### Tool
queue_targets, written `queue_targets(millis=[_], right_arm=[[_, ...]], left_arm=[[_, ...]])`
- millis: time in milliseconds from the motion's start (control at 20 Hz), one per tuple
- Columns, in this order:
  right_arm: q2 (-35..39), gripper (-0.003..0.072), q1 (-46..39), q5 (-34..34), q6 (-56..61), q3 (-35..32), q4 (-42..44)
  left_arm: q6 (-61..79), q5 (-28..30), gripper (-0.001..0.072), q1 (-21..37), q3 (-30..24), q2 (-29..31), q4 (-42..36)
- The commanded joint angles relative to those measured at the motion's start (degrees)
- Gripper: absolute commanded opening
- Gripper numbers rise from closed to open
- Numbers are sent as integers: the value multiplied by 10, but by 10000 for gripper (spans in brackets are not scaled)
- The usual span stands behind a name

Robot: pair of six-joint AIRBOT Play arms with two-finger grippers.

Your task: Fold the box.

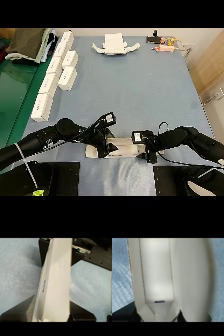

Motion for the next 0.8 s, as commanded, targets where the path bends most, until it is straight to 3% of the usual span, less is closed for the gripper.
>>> queue_targets(millis=[0,100,250,300,350,450,600,750], right_arm=[[0,523,0,1,0,0,0],[0,523,0,1,0,0,0],[0,523,1,1,0,0,0],[0,522,0,1,0,0,0],[0,523,1,1,0,0,0],[0,523,0,1,0,0,0],[0,523,0,1,0,0,0],[0,523,1,1,0,0,0]], left_arm=[[-141,-2,478,1,2,42,110],[-275,-19,477,1,2,99,219],[-493,-97,473,0,2,197,344],[-564,-126,327,0,2,223,352],[-630,-155,7,0,2,245,346],[-715,-161,13,-17,1,253,302],[-761,-48,14,-80,2,197,211],[-761,49,14,-126,21,90,150]])
